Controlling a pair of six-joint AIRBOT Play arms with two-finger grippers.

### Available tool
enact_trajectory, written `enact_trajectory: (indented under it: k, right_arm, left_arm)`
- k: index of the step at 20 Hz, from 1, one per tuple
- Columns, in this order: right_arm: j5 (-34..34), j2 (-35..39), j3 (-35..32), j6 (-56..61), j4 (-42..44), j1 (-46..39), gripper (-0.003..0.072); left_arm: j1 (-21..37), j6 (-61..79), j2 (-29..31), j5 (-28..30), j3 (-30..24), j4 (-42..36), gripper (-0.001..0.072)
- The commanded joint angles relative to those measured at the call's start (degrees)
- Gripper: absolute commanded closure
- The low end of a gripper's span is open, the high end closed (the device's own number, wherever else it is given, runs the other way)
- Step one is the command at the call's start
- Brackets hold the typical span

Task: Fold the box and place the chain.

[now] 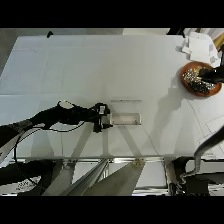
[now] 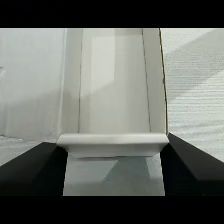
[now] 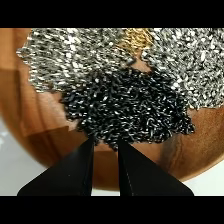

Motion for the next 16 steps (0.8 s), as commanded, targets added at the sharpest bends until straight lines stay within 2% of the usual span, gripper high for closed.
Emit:
enact_trajectory:
  k: [1,4,16]
  right_arm:
    - [-0.9,-2.9,0.2,-0.2,0.0,-2.4,0.0499]
    - [-0.1,-4.6,0.2,-0.7,0.0,-3.7,0.0479]
    - [1.4,-7.4,0.2,-3.7,2.4,-3.8,0.0489]
  left_arm:
    - [0.0,0.0,0.0,0.0,0.0,0.0,0.0639]
    - [0.0,0.0,0.0,0.0,0.0,0.0,0.0639]
    - [0.0,0.0,0.0,0.0,0.0,0.0,0.0639]
